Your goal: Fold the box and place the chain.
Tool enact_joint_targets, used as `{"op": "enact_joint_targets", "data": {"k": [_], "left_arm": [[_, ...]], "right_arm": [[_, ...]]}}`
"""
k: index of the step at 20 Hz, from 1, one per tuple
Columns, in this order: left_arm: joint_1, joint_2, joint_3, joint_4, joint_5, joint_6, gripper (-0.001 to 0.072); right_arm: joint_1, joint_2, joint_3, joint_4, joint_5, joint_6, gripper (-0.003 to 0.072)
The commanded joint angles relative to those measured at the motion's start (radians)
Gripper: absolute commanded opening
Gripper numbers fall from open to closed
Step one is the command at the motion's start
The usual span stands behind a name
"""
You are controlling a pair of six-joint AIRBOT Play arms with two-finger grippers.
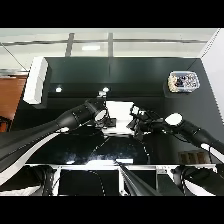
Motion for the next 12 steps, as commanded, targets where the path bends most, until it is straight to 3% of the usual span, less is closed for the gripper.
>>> {"op": "enact_joint_targets", "data": {"k": [1, 5, 8, 10, 12], "left_arm": [[0.000, 0.000, 0.000, 0.003, -0.003, 0.001, 0.0029], [0.000, 0.000, 0.000, 0.003, -0.002, 0.001, 0.0028], [0.000, 0.000, 0.000, 0.003, -0.002, 0.001, 0.0028], [0.000, 0.000, 0.000, 0.003, -0.002, 0.001, 0.0028], [0.000, 0.000, 0.000, 0.003, -0.002, 0.001, 0.0028]], "right_arm": [[-0.033, 0.058, 0.010, -0.026, 0.017, 0.320, 0.0014], [-0.283, 0.256, 0.095, -0.322, 0.235, 0.909, 0.0014], [-0.543, 0.306, 0.067, -0.552, 0.251, 1.291, 0.0014], [-0.645, 0.288, -0.005, -0.539, 0.277, 1.418, 0.0014], [-0.643, 0.234, -0.061, -0.478, 0.350, 1.408, 0.0014]]}}
